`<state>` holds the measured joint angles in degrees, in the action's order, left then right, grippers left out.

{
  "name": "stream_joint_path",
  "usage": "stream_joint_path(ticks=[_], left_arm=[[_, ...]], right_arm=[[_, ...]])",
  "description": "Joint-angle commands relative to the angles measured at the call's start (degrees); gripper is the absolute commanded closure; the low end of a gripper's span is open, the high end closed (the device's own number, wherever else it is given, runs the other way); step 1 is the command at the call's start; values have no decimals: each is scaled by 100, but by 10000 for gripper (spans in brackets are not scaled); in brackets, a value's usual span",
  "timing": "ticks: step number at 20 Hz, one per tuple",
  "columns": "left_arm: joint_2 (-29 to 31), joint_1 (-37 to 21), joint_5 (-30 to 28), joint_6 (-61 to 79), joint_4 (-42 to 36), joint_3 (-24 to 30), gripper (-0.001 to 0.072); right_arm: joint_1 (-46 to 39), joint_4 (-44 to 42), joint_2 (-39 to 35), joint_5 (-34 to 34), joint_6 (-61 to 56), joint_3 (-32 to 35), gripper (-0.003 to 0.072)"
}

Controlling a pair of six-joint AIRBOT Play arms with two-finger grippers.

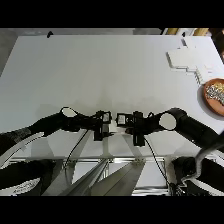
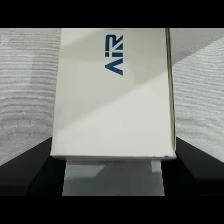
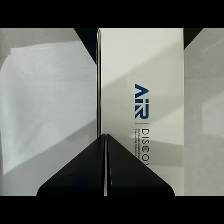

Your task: Fold the box and place the chain.

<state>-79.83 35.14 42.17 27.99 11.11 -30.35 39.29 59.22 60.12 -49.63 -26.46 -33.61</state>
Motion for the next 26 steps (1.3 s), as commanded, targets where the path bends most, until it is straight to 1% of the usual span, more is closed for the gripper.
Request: stream_joint_path(ticks=[1,7,9,15,16,18,20,22,24,26], left_arm=[[2,-2,7,-9,-9,0,379],[2,-2,7,-7,-9,0,379],[2,-2,7,-7,-9,0,379],[2,-2,7,-7,-9,0,379],[2,-2,7,-9,-9,0,379],[2,-2,4,-9,-9,0,379],[2,-2,4,-9,-11,0,379],[2,-2,7,-7,-11,0,379],[2,-2,7,-9,-11,0,379],[2,-2,4,-9,-9,0,379]], right_arm=[[0,26,20,-4,-2,17,668],[0,55,20,4,-2,17,668],[0,44,0,111,-4,13,668],[-2,70,-542,264,-28,-177,668],[-2,175,-621,302,-122,-177,668],[-76,577,-787,291,-901,-201,668],[-476,787,-1088,212,-1674,-247,668],[-1143,1102,-1408,129,-1947,-245,668],[-2035,1537,-1482,-85,-2146,-245,668],[-3014,1755,-1394,-310,-2177,-238,668]])
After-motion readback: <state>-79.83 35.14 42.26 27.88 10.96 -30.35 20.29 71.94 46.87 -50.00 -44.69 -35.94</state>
